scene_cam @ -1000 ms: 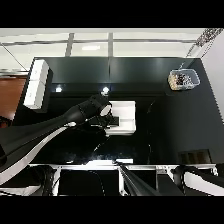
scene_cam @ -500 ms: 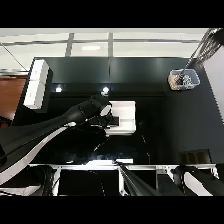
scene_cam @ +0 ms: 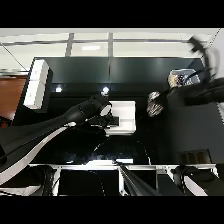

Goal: Fold the box and place the chain.

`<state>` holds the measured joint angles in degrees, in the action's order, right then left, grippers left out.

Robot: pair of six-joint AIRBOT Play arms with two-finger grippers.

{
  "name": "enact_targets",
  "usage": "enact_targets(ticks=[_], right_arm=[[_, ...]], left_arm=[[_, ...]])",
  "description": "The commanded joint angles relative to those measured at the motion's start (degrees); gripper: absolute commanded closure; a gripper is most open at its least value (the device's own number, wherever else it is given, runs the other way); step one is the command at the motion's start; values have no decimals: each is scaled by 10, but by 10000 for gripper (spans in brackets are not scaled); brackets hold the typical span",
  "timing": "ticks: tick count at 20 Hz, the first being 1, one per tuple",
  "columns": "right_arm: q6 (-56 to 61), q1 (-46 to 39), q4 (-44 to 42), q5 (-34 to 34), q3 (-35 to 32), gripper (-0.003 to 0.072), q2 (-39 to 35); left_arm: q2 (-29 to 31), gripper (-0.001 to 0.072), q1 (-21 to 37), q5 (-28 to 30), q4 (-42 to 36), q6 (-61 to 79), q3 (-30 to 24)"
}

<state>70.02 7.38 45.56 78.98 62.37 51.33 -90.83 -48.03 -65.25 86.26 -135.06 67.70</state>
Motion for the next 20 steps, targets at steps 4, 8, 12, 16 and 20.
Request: enact_targets(ticks=[4,8,12,16,20], right_arm=[[-13,69,-77,-100,-132,678,14],[-12,115,-83,-191,-168,676,40],[-3,122,-70,-215,-168,667,82],[7,80,-35,-206,-159,329,85],[9,-52,87,-237,-153,329,84]], left_arm=[[0,681,0,0,0,0,0],[0,681,0,0,0,0,0],[0,681,0,0,0,0,0],[0,681,0,0,0,0,0],[0,681,0,0,0,0,0]])
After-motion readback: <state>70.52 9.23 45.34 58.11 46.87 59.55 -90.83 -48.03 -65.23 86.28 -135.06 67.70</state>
